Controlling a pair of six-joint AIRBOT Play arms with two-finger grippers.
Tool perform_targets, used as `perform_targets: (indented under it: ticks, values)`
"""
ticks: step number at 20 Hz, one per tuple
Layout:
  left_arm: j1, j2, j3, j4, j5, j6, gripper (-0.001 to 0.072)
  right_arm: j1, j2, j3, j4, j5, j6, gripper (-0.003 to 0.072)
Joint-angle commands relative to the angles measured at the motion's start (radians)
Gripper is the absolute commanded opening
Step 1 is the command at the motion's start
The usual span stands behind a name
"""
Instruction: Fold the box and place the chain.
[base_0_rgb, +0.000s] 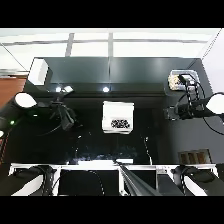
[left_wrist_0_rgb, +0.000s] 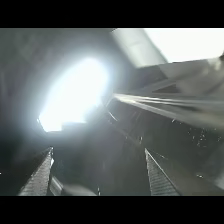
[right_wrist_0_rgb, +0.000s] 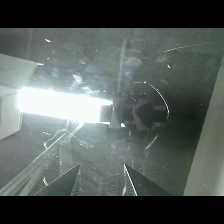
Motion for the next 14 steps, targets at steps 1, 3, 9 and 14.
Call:
perform_targets:
  ticks: [1,3,9,14]
  values:
    - [-0.095,-0.116,-0.002,-0.157,0.127,0.495,0.072,0.008,0.0,0.0,0.006,0.006,0.014,0.0307]
    - [-0.14,-0.205,0.022,-0.206,0.105,0.635,0.072,0.008,0.0,0.0,0.006,0.013,0.029,0.0307]
    - [-0.208,-0.315,0.078,-0.295,0.135,0.688,0.072,0.008,0.0,0.0,0.004,0.018,0.033,0.0307]
    - [-0.252,-0.324,0.079,-0.309,0.156,0.688,0.072,0.008,0.0,0.0,0.004,0.012,0.033,0.0306]
